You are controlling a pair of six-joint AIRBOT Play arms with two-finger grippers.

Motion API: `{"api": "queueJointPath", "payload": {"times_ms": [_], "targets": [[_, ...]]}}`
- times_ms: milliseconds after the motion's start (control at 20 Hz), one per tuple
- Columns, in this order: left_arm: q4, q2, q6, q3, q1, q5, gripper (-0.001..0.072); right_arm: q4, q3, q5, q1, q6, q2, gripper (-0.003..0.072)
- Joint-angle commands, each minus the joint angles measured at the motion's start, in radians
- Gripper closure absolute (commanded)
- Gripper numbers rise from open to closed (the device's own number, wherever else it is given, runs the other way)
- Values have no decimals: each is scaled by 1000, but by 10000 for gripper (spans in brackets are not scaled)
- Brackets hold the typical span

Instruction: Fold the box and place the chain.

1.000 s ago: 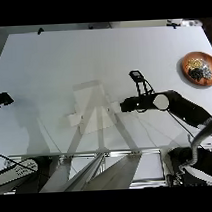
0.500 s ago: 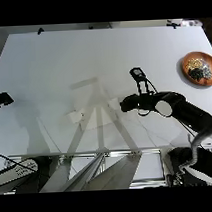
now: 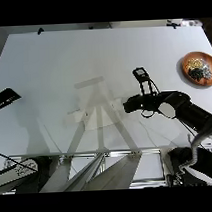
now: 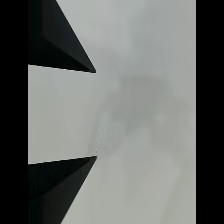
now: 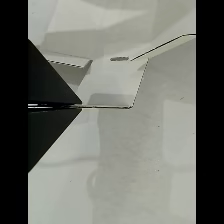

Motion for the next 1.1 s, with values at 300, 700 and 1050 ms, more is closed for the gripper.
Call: {"api": "queueJointPath", "payload": {"times_ms": [300, 700, 1050], "targets": [[-280, -79, 597, 21, -556, 127, 122, -6, 0, 5, 1, 6, 2, 675], [-443, -158, 769, 20, -655, 220, 124, 1, 0, 5, 1, 6, 2, 675], [-468, -161, 809, 20, -691, 246, 124, 1, 0, 6, 1, 5, 2, 675]]}}
